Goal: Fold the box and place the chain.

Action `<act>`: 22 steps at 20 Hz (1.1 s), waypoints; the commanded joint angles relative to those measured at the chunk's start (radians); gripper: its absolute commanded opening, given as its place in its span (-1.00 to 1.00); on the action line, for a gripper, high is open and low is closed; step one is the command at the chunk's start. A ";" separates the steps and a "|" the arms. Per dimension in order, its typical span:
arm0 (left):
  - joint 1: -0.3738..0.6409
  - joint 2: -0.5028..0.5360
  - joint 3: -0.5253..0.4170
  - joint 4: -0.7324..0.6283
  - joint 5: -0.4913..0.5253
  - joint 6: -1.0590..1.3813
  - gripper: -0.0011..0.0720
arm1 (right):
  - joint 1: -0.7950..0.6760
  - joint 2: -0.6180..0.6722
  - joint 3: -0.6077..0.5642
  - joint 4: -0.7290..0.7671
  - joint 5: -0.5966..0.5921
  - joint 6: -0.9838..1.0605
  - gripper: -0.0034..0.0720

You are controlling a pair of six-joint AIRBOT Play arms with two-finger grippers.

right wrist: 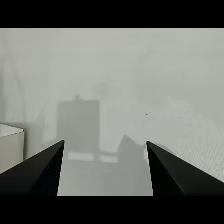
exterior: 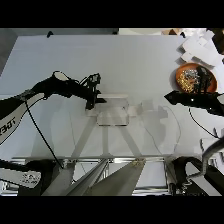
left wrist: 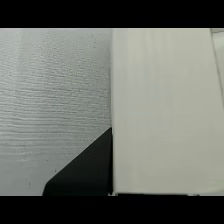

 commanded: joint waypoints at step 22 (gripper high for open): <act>0.000 0.000 -0.001 0.005 0.001 -0.008 -0.94 | 0.451 -0.096 -0.003 0.354 0.181 -1.494 0.93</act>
